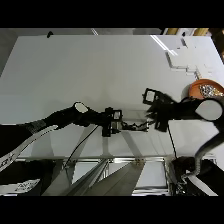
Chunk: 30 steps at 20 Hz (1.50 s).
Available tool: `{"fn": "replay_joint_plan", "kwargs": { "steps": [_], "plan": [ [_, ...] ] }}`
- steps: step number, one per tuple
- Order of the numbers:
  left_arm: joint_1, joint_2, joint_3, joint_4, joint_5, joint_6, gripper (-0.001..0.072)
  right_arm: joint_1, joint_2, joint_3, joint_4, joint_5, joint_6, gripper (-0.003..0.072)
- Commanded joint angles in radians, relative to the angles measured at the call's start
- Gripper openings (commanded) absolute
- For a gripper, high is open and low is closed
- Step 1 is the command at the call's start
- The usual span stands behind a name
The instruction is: Fold the box and place the chain.
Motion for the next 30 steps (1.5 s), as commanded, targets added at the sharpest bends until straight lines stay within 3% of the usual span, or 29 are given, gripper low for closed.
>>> {"fn": "replay_joint_plan", "kwargs": {
  "steps": [1,5,12,19,30],
  "plan": [
    [0.0,0.0,0.0,0.0,0.0,0.0,0.0273,-0.125,-0.02,0.04,-0.157,0.086,-0.164,0.0176],
    [0.0,0.0,0.0,0.0,0.0,0.0,0.0273,-0.188,-0.099,-0.007,-0.144,0.072,-0.282,0.0178],
    [0.0,0.0,0.0,0.0,0.0,0.0,0.0273,-0.187,-0.21,-0.144,0.119,-0.019,-0.644,0.0175],
    [0.0,0.0,0.0,0.0,0.0,0.0,0.0273,-0.187,-0.277,-0.166,0.14,-0.081,-0.654,0.0175],
    [0.0,0.0,0.0,0.0,0.0,0.0,0.0273,-0.187,-0.28,-0.178,0.163,-0.132,-0.655,0.0175]
  ]
}}
